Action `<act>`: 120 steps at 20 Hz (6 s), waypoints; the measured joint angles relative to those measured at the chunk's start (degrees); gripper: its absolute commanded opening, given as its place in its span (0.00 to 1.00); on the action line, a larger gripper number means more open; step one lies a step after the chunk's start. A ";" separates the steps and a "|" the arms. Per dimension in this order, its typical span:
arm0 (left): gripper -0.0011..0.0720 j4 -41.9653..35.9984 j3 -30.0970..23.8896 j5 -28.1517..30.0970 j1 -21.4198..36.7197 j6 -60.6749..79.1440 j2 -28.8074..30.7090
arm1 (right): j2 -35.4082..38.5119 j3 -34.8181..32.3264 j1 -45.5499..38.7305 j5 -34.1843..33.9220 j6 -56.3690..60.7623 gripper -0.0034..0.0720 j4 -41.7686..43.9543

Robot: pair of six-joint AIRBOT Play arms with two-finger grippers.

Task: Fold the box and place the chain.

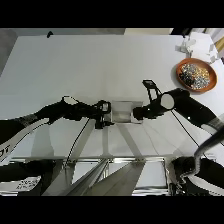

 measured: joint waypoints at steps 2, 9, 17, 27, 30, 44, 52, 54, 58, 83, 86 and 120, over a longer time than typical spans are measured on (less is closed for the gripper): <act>0.30 0.00 0.02 0.00 0.00 0.00 -0.02 | -1.95 1.42 2.32 1.14 4.72 0.59 -3.17; 0.30 0.00 0.02 0.00 0.00 0.00 0.00 | -5.84 2.86 5.84 -0.20 15.23 0.57 -8.61; 0.30 0.02 0.00 0.04 0.04 -0.20 0.00 | -8.31 2.97 7.30 -2.27 17.99 0.08 -10.54; 0.30 -0.09 0.02 0.20 0.04 0.07 0.00 | -8.59 3.02 7.58 -4.09 17.92 0.27 -12.09; 0.30 -0.15 0.02 0.20 0.04 -0.15 0.00 | -8.61 3.02 7.56 -3.52 18.36 0.06 -13.40; 0.30 0.09 0.02 -0.20 0.00 0.15 0.00 | 1.66 3.04 4.96 1.05 1.20 0.58 -16.63; 0.30 0.02 0.02 0.00 0.00 0.02 0.00 | 10.23 7.74 -22.49 -1.60 -13.77 0.47 -17.07; 0.30 0.02 0.02 0.00 0.00 0.02 0.00 | 6.73 11.26 -30.71 -4.17 -17.14 0.47 -16.33; 0.30 0.02 0.02 0.02 0.00 0.00 0.00 | -5.62 20.17 -41.40 -7.39 -22.40 0.47 -13.94; 0.30 0.00 0.02 0.00 0.00 0.00 0.00 | -24.59 36.61 -47.08 -2.99 -22.84 0.06 -9.38; 0.30 0.00 0.02 0.02 0.00 0.00 0.00 | -17.07 36.65 -47.10 0.15 -26.62 0.06 -9.29; 0.30 0.00 0.02 0.00 0.00 0.00 0.00 | 27.17 -1.57 -17.49 7.58 -37.53 0.06 20.17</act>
